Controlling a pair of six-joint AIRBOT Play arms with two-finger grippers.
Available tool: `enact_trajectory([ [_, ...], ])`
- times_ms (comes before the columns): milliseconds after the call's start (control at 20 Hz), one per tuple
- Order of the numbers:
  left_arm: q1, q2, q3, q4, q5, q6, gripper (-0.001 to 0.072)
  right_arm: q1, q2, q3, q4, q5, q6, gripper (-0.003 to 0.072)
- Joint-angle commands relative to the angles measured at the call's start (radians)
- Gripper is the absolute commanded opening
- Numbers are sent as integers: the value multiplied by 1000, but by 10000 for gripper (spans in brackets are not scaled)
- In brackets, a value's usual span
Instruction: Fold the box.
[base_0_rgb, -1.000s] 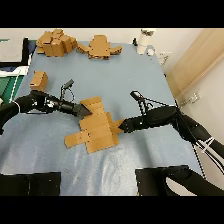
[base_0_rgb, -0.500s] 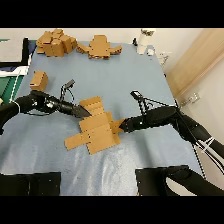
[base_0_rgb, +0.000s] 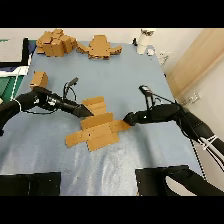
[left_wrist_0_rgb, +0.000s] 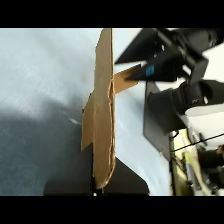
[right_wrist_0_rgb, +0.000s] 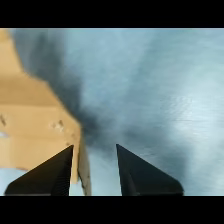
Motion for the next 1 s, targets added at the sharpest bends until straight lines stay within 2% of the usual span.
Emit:
enact_trajectory([
  [0, -75, 47, -4, 62, 113, 100, 7, -77, 2, 46, -60, 15, 106, 399],
  [100, -121, 87, -43, 36, 211, 201, 7, -82, 2, 60, -50, 13, 135, 395],
  [150, -137, 103, -64, 10, 241, 261, 6, -82, 2, 61, -41, 13, 150, 308],
  [200, -148, 118, -88, -21, 275, 320, 7, -82, 2, 61, -25, 13, 154, 266],
  [300, -152, 148, -134, -93, 311, 420, 7, -82, 2, 61, -3, 13, 155, 262],
  [350, -151, 166, -152, -118, 312, 462, 7, -82, 2, 61, 20, 14, 155, 236],
  [400, -151, 186, -166, -123, 313, 498, 7, -82, 2, 61, 53, 16, 154, 47],
  [450, -152, 200, -172, -109, 333, 530, 7, -79, 2, 62, 83, 16, 148, 5],
  [550, -150, 206, -174, -64, 394, 542, 8, -57, 2, 66, 136, -20, 141, 4],
  [650, -151, 205, -174, -17, 383, 542, 8, 16, 0, 69, 123, -75, 138, 4],
  [950, -153, 205, -174, -30, 363, 560, 8, 138, -20, 68, -54, -114, 305, 5],
])
